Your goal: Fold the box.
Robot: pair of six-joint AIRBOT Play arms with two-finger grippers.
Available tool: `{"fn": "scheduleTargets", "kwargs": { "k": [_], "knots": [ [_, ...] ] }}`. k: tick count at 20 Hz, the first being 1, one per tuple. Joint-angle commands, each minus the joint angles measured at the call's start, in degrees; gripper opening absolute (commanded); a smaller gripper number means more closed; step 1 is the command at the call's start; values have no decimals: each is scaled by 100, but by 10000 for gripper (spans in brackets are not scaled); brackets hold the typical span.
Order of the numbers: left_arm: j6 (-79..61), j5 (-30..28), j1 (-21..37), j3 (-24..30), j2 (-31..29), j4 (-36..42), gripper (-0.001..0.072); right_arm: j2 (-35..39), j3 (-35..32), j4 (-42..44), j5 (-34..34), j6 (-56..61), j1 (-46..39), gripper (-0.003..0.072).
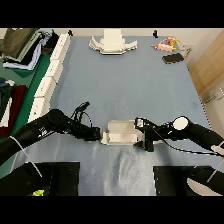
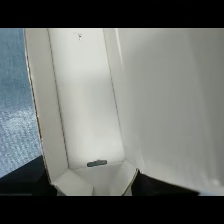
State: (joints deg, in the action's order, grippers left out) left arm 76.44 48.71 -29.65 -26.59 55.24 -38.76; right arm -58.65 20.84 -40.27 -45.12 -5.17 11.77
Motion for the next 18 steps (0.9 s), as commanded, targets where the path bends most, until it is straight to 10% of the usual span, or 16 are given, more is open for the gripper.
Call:
{"fn": "scheduleTargets", "kwargs": {
  "k": [1, 6, 7, 8, 18],
  "knots": [
    [-85, -24, -2, -133, -114, 105, 15, 4, 4, 0, -2, 2, 0, 504],
    [-85, 125, -2, -133, -114, 264, 71, 4, 4, 0, -2, 2, 0, 504],
    [-81, 122, -2, -133, -114, 267, 380, 4, 4, 0, -2, 2, 0, 504],
    [-83, 122, -2, -133, -114, 284, 420, 4, 4, 0, -2, 0, 0, 504],
    [-227, -155, -9, -131, 59, 813, 417, 4, 4, 2, -2, 2, 0, 504]
  ]
}}
